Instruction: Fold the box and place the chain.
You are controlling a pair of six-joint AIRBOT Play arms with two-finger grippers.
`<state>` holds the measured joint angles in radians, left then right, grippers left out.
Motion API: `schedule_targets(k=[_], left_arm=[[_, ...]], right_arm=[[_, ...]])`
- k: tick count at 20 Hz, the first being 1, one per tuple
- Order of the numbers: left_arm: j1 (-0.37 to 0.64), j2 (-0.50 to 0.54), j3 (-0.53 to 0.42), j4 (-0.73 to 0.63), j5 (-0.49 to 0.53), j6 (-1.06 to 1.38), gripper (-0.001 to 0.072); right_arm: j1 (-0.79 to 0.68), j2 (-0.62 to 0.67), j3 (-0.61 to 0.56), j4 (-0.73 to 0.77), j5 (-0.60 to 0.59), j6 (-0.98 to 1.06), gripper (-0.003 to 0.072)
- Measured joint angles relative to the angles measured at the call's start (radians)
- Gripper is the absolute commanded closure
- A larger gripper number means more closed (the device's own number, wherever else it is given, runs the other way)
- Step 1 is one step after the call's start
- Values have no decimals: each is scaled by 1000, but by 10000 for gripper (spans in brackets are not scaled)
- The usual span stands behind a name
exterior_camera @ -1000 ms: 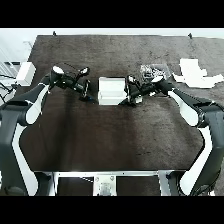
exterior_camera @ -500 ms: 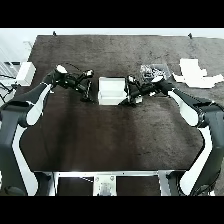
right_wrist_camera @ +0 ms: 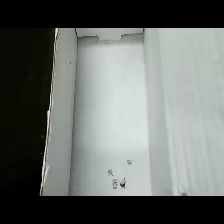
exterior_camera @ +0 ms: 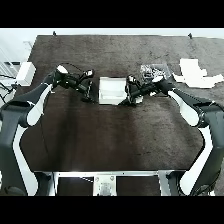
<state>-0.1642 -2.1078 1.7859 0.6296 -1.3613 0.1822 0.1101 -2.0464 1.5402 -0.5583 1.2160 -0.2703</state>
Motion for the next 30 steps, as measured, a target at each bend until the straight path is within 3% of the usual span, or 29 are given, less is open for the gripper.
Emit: schedule_targets(k=[6, 17, 30], left_arm=[[-2, 0, 0, -25, -4, 41, -1], [-2, 6, 0, 106, 27, -10, -5], [-1, 8, 24, 45, 1, -24, -7]], right_arm=[[0, 0, 0, -1, 0, 0, 102], [2, 0, 0, 2, -3, 0, 102], [2, 0, 0, 1, 0, 0, 102]])
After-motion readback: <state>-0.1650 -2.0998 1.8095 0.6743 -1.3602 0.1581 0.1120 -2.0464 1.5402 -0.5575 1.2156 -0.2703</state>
